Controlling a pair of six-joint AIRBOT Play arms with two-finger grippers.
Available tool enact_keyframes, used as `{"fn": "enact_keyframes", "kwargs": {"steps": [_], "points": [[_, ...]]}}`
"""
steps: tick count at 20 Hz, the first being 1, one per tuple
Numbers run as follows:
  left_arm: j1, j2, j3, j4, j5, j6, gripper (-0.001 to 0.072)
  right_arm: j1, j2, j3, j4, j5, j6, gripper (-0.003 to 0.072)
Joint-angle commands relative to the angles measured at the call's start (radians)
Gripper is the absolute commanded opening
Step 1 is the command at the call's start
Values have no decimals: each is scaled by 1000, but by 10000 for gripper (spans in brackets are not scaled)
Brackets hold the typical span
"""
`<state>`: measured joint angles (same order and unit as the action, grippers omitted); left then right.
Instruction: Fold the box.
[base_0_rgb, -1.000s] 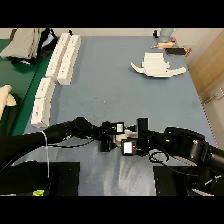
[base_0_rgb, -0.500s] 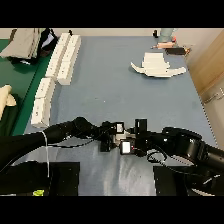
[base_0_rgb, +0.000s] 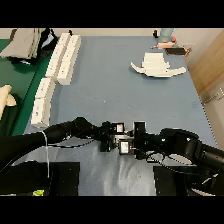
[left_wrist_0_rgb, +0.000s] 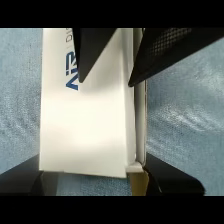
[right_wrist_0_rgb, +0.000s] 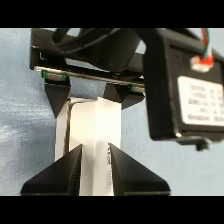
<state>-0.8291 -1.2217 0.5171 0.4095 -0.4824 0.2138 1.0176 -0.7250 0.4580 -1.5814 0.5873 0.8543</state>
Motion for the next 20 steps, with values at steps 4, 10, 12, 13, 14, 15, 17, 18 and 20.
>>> {"fn": "enact_keyframes", "kwargs": {"steps": [4,10,12,13,14,15,17,18,20], "points": [[0,0,0,-2,1,-2,461,1,-1,0,53,45,-29,250],[0,0,0,-2,1,-2,461,1,-1,0,53,31,-28,251],[0,0,0,-2,1,-2,461,1,-1,0,53,27,-28,251],[0,0,0,-2,1,-2,461,1,-1,0,54,27,-28,251],[0,0,0,-2,1,-2,461,1,-1,0,61,27,-28,251],[0,0,0,-2,1,-2,461,1,-1,0,74,27,-28,251],[0,0,0,-2,1,-2,461,1,-1,0,114,27,-29,250],[0,0,0,-2,1,-2,461,1,-1,0,121,28,-28,251],[0,0,0,-2,1,-2,461,1,2,0,121,28,-28,251]]}}
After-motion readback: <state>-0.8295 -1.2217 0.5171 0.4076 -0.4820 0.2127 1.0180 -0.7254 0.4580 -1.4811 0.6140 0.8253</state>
